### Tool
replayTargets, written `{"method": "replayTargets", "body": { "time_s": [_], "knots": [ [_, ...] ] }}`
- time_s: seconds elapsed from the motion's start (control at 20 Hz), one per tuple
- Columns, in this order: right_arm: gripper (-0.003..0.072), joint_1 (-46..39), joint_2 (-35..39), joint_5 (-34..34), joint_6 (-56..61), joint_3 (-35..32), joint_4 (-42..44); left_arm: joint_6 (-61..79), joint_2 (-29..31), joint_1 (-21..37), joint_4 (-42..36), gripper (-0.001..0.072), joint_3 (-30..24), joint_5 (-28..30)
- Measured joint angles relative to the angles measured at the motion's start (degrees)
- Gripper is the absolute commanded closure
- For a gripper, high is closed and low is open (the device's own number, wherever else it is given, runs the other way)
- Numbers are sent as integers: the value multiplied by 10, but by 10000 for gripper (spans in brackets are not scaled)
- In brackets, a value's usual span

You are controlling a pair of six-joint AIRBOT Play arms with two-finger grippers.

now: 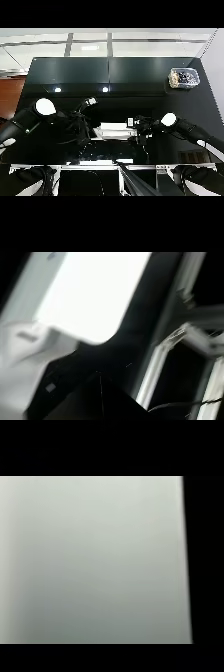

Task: Fold the box and place the chain.

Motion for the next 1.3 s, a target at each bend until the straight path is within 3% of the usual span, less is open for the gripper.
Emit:
{"method": "replayTargets", "body": {
  "time_s": [0.1,0.25,0.4,0.55,1.0,1.15,1.3],
  "knots": [
    [445,0,0,0,0,0,0,21,-16,-10,-83,680,-12,45],
    [446,0,0,0,0,0,0,49,-30,-17,-178,680,-20,169],
    [445,0,0,0,0,0,0,62,-43,-20,-208,680,-23,271],
    [445,0,0,0,0,0,0,68,-73,-22,-195,680,-24,311],
    [445,0,0,0,0,0,0,72,-144,-13,-176,684,-18,269],
    [445,0,0,-1,0,0,0,72,-128,9,-145,684,7,219],
    [445,0,0,-1,0,0,0,60,-68,33,-106,683,24,188]
  ]
}}
